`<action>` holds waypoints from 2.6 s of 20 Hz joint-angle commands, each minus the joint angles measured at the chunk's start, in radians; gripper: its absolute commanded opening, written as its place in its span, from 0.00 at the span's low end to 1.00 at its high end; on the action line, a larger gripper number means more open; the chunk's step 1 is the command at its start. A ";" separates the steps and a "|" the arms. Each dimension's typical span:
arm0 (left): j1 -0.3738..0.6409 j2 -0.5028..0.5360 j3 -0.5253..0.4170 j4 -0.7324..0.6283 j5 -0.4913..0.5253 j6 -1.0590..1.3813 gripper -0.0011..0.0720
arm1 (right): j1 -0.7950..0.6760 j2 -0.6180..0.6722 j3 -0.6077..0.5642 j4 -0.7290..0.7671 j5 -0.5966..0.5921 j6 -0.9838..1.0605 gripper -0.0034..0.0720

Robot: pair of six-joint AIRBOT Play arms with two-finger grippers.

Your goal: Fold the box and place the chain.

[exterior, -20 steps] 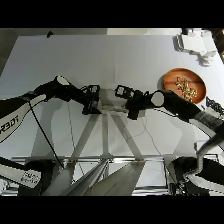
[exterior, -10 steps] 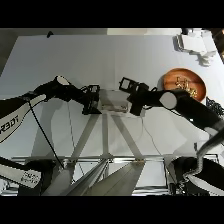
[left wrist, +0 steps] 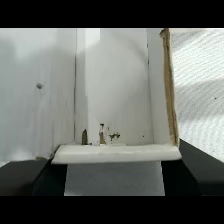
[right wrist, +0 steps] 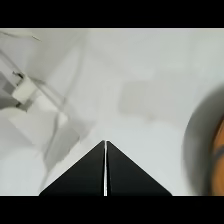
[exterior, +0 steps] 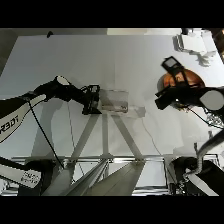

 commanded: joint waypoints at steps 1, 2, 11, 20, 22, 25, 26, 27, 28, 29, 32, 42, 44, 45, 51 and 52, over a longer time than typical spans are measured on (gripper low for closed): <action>0.000 0.000 0.000 0.000 0.000 0.000 0.21 | -0.174 -0.007 -0.099 0.223 0.069 -0.019 0.05; 0.000 0.000 0.000 0.000 0.000 0.000 0.21 | -0.187 -0.027 -0.139 0.237 0.069 -0.023 0.05; 0.000 0.000 0.000 0.000 0.000 0.000 0.21 | -0.186 -0.362 -0.232 0.657 -0.003 -0.253 0.05; 0.000 0.000 0.000 0.000 0.000 0.000 0.21 | -0.056 -0.461 -0.232 0.944 -0.004 -0.430 0.05; 0.000 0.000 0.000 0.000 0.000 0.000 0.21 | -0.032 -0.460 -0.231 1.015 -0.010 -0.434 0.06; 0.000 0.000 0.000 0.000 0.000 0.000 0.21 | -0.024 -0.448 -0.231 1.029 -0.024 -0.431 0.06; 0.000 0.000 0.000 0.000 0.000 0.000 0.21 | -0.024 -0.439 -0.231 1.004 -0.031 -0.413 0.06; 0.000 0.000 0.000 0.000 0.000 0.000 0.21 | -0.024 -0.426 -0.231 0.955 -0.046 -0.382 0.06; 0.000 0.000 0.000 0.000 0.000 0.000 0.21 | -0.024 -0.402 -0.231 0.874 -0.069 -0.334 0.06; 0.000 0.000 0.000 0.000 0.000 0.000 0.21 | -0.026 -0.371 -0.231 0.806 -0.083 -0.291 0.06; 0.000 0.000 0.000 0.000 0.000 0.000 0.21 | -0.080 -0.251 -0.232 0.681 -0.079 -0.267 0.06; 0.000 0.000 0.000 0.000 0.000 0.000 0.21 | -0.183 -0.293 -0.341 0.788 -0.106 -0.365 0.05; 0.000 0.000 0.000 0.000 0.000 0.000 0.21 | -0.146 -0.336 -0.341 0.873 -0.138 -0.402 0.05; 0.000 0.000 0.000 0.000 0.000 0.000 0.21 | -0.119 -0.355 -0.341 0.882 -0.158 -0.404 0.05; 0.000 0.000 0.000 0.000 0.000 0.000 0.21 | -0.036 -0.433 -0.340 0.967 -0.197 -0.427 0.05; 0.000 0.000 0.000 0.000 0.000 0.000 0.21 | -0.036 -0.433 -0.340 0.998 -0.185 -0.440 0.05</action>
